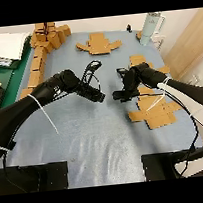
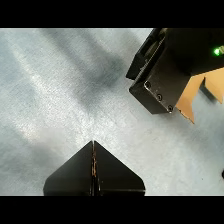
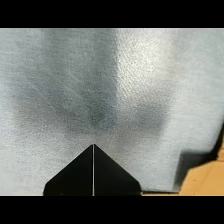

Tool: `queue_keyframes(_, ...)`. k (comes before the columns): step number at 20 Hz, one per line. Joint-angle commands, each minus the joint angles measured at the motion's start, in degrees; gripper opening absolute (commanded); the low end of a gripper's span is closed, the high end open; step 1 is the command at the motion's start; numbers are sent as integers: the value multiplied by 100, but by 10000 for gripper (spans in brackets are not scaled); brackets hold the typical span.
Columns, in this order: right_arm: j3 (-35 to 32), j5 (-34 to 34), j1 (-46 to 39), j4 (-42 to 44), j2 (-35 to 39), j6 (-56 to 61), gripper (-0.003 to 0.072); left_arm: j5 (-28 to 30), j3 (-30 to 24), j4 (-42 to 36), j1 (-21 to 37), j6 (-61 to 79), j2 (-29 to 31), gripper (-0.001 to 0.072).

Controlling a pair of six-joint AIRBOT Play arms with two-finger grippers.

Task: Fold the box.

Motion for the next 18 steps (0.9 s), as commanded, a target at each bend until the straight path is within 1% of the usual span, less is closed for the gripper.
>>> queue_keyframes(1,4,0,2,0,0,2,3,2,4,2,-2,2,-2,15)
queue_keyframes(14,4,4,2,4,0,4,3,0,4,2,-2,2,-2,15)
queue_keyframes(18,4,114,4,107,-9,4,3,2,4,2,-2,2,-2,15)
